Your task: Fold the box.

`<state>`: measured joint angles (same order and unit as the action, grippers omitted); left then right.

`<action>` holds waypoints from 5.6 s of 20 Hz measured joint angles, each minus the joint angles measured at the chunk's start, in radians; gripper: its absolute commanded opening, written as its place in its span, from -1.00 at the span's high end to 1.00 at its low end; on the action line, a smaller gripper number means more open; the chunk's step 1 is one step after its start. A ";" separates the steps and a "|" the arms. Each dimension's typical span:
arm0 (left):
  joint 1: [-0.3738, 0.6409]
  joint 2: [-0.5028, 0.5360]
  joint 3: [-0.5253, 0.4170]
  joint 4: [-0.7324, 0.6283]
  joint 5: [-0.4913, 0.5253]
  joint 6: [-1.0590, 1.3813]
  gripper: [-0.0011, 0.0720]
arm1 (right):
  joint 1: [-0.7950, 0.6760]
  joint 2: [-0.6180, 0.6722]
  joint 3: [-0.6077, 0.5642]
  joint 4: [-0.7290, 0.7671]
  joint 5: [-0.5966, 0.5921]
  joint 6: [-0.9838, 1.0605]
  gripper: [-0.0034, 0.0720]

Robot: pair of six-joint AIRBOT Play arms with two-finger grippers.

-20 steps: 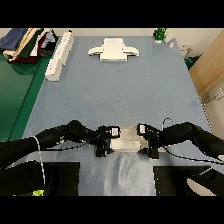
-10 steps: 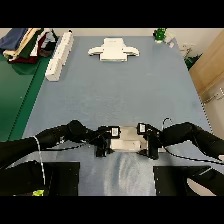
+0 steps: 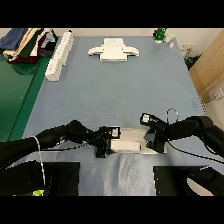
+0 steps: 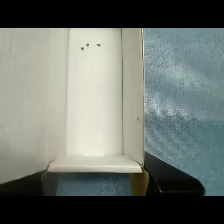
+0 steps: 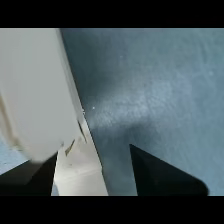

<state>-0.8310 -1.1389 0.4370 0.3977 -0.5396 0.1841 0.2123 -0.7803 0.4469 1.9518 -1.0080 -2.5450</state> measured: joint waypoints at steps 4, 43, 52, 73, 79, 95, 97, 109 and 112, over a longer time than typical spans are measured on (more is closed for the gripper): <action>0.001 0.000 0.000 0.000 0.006 0.000 -0.45 | 0.001 0.080 0.099 -0.103 -0.143 0.236 -0.85; 0.001 0.000 0.000 0.000 0.006 0.000 -0.45 | 0.095 -0.248 0.207 0.296 0.174 0.628 0.91; 0.001 0.000 0.000 -0.001 0.006 0.000 -0.45 | 0.095 0.151 0.119 0.058 -0.225 0.517 -0.10; 0.001 0.000 0.000 -0.001 0.007 -0.001 -0.45 | 0.246 0.031 0.009 -0.092 0.021 -0.014 0.55; 0.001 0.000 0.000 0.000 0.007 -0.001 -0.45 | 0.287 -0.010 0.009 -0.053 0.092 -0.021 -0.65; 0.001 0.000 -0.001 -0.003 0.007 -0.001 -0.45 | 0.264 0.086 0.055 -0.408 -0.207 0.720 0.91; 0.001 0.000 -0.001 -0.002 0.006 -0.001 -0.45 | 0.206 0.111 0.059 -0.562 -0.305 0.936 0.91; 0.001 0.000 -0.001 -0.002 0.006 -0.001 -0.45 | -0.235 -0.059 -0.004 -0.066 -0.277 1.020 0.91; 0.001 0.000 0.000 -0.002 0.006 -0.001 -0.45 | -0.248 -0.046 -0.007 0.048 -0.266 0.979 0.91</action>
<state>-0.8299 -1.1389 0.4366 0.3962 -0.5331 0.1829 -0.0353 -0.8265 0.4400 1.9999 -1.2743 -1.5658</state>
